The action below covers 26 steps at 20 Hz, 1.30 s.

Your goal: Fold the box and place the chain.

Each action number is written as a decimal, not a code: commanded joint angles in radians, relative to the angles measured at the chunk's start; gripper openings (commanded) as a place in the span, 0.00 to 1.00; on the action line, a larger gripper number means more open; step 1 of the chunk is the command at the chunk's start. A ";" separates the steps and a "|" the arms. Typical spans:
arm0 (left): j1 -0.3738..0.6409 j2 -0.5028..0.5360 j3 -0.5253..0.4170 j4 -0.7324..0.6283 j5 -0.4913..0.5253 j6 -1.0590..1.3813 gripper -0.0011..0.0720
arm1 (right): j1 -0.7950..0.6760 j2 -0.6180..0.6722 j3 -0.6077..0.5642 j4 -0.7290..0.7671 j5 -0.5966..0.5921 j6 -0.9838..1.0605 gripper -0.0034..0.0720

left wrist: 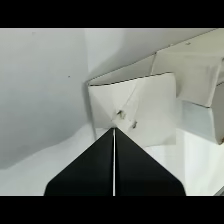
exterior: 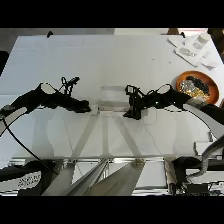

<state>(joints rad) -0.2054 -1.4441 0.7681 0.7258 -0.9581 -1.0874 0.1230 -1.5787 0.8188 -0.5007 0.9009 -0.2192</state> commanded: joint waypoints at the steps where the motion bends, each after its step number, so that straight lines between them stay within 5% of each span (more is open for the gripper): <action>1: 0.006 0.003 0.000 -0.032 0.005 0.035 0.02 | 0.000 0.000 0.001 0.001 0.000 0.000 0.73; 9: 0.061 0.059 0.000 0.081 0.006 0.006 0.02 | 0.000 0.000 0.001 0.001 0.000 0.000 0.73; 14: 0.016 -0.008 0.000 0.098 -0.014 0.004 0.02 | 0.000 0.000 0.001 0.001 0.000 0.000 0.73; 26: 0.001 -0.027 0.000 -0.090 -0.056 0.052 0.02 | 0.000 0.000 0.001 0.001 0.000 0.000 0.73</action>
<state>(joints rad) -0.2054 -1.4712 0.7677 0.6613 -1.0107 -1.0428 0.1230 -1.5791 0.8188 -0.4999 0.9012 -0.2188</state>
